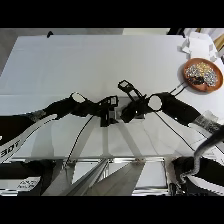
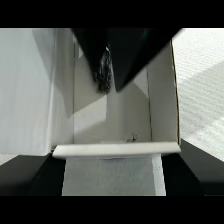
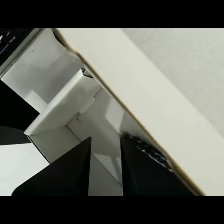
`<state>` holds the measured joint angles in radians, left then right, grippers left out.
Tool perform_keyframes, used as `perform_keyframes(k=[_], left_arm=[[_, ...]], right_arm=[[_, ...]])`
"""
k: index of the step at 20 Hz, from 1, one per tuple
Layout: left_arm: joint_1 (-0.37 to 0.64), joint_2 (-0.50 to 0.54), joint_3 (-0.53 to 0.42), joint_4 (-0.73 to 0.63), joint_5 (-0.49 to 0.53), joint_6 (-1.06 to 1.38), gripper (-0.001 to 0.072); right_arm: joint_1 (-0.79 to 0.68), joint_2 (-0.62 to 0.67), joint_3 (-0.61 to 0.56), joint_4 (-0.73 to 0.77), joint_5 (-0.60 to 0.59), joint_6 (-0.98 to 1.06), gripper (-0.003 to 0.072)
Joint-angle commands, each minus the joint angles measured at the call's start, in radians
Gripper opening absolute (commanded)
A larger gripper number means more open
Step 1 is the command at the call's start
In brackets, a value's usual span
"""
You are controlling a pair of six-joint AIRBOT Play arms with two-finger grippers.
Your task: Fold the box and place the chain.
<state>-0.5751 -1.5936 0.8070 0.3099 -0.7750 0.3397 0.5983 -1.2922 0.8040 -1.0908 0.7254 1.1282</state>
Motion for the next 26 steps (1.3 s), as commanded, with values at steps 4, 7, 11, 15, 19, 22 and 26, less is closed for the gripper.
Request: perform_keyframes(k=[4, 7, 11, 15, 19, 22, 26], left_arm=[[0.0, 0.0, 0.0, 0.0, 0.0, 0.0, 0.0085], [0.0, 0.0, 0.0, 0.0, 0.0, 0.0, 0.0085], [0.0, 0.0, 0.0, 0.0, 0.0, 0.0, 0.0085], [0.0, 0.0, 0.0, 0.0, 0.0, 0.0, 0.0085], [0.0, 0.0, 0.0, 0.0, 0.0, 0.0, 0.0085], [0.0, 0.0, 0.0, 0.0, 0.0, 0.0, 0.0085], [0.0, 0.0, 0.0, 0.0, 0.0, 0.0, 0.0085]], right_arm=[[0.0, 0.125, 0.0, -0.002, -0.01, 0.0, 0.0224], [-0.037, 0.271, 0.0, -0.019, 0.008, 0.0, 0.0219], [-0.244, 0.464, 0.0, -0.092, 0.136, 0.063, 0.022], [-0.579, 0.485, 0.006, -0.216, 0.146, 0.151, 0.0221], [-0.748, 0.37, 0.111, -0.309, 0.157, 0.232, 0.0221], [-0.754, 0.205, 0.214, -0.37, 0.274, 0.225, 0.0222], [-0.748, 0.017, 0.229, -0.38, 0.331, 0.226, 0.023]])
